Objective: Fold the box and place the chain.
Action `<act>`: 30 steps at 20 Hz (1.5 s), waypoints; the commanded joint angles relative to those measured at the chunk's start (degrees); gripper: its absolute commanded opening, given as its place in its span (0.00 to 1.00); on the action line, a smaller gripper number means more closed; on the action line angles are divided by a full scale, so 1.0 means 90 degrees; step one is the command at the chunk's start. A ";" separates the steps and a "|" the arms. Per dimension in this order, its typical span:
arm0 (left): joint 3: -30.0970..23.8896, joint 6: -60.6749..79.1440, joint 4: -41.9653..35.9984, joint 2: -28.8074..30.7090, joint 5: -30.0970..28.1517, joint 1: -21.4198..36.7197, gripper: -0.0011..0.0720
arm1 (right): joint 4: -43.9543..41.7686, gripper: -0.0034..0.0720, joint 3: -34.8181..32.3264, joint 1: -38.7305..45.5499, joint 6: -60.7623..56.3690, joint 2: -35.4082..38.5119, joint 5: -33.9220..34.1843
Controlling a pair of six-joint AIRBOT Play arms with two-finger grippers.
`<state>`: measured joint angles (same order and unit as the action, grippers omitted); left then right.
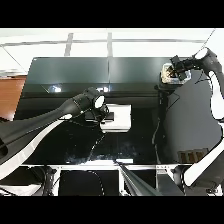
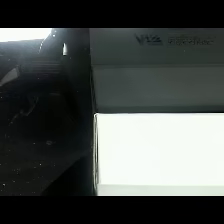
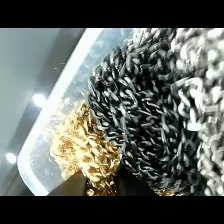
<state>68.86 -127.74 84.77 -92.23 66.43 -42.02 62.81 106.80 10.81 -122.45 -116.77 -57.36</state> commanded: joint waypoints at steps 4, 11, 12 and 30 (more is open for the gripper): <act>0.0000 0.0002 0.0002 -0.0002 -0.0083 0.0002 0.06 | 0.0126 0.07 0.0146 0.0136 0.2089 0.0833 -0.0818; 0.0000 0.0002 0.0005 -0.0002 -0.0097 0.0002 0.06 | -0.0029 0.06 0.0168 0.0148 0.3317 0.2985 -0.1008; 0.0000 0.0002 0.0002 -0.0002 -0.0097 0.0002 0.06 | -0.0085 0.06 0.0209 0.0146 0.3364 0.3300 -0.0993; 0.0000 0.0002 0.0002 -0.0002 -0.0095 0.0005 0.06 | -0.1819 0.06 0.1387 0.0039 0.3665 0.5829 -0.3619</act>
